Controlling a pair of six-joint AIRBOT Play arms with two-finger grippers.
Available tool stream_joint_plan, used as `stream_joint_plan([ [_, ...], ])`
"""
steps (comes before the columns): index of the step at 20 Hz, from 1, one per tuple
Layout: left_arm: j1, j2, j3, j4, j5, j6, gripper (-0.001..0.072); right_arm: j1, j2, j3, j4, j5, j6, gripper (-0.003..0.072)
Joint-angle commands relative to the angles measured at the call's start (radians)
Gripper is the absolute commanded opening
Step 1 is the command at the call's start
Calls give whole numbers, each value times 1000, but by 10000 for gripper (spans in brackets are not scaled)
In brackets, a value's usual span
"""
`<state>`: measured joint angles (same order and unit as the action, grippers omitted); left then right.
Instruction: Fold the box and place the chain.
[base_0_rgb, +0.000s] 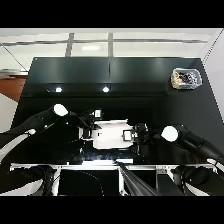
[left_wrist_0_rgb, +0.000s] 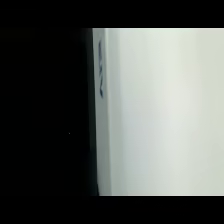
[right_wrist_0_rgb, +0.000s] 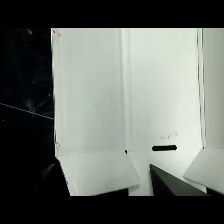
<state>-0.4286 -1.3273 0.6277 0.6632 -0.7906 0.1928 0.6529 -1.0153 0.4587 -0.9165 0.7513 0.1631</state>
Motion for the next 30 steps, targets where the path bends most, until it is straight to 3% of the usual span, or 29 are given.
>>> stream_joint_plan([
  [1, 0, -1, -1, 2, 2, 1, 28, 42, -11, 0, 37, -68, -3, 693],
  [7, 0, -1, -1, 2, 1, 1, 27, 34, 6, 53, -27, -64, 150, 693],
  [14, 0, -1, -1, -2, 2, 1, 28, -59, 54, 87, -63, -39, 165, 694],
  [23, 0, -1, -1, -2, 2, 1, 27, -89, -35, 87, 219, -90, -95, 694],
  [30, 0, -1, -1, -2, 2, 1, 27, -155, -61, 88, 254, -51, -141, 694],
])
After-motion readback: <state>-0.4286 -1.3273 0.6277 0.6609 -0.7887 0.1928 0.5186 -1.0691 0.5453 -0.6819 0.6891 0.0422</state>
